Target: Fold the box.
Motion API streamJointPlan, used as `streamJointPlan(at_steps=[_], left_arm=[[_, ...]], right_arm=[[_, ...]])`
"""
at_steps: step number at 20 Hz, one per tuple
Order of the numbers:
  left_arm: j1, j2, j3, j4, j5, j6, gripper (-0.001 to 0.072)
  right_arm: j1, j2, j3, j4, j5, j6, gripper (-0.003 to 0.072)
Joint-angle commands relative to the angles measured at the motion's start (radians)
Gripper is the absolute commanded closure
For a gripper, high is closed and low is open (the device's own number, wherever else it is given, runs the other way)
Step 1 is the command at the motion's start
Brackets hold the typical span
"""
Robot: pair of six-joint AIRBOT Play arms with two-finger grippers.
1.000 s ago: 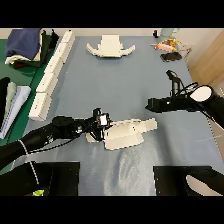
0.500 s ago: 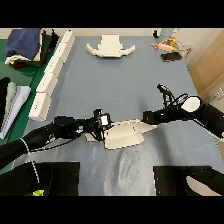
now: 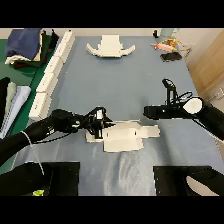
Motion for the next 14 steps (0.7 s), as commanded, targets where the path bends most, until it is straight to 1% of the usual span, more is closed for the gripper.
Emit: streamJointPlan(at_steps=[1,6,8,10,12,14], left_arm=[[0.015,-0.052,0.012,0.067,-0.072,-0.011,0.0696],[0.015,-0.056,0.019,0.084,-0.083,-0.025,0.0696],[0.015,-0.056,0.019,0.083,-0.067,-0.024,0.0696],[0.015,-0.055,0.027,0.060,-0.026,-0.018,0.0696],[0.014,-0.053,0.048,0.020,-0.023,0.008,0.0697],[0.014,-0.047,0.056,-0.031,-0.018,0.089,0.0697]], right_arm=[[-0.001,0.003,0.000,-0.007,-0.034,0.004,0.0685],[-0.001,0.003,0.000,-0.007,-0.051,0.011,0.0685],[-0.001,0.003,0.000,-0.007,-0.053,0.011,0.0685],[-0.001,0.003,0.000,-0.006,-0.059,0.011,0.0685],[-0.001,0.003,0.000,-0.007,-0.066,0.011,0.0685],[-0.001,0.003,0.000,-0.007,-0.069,0.011,0.0685]])
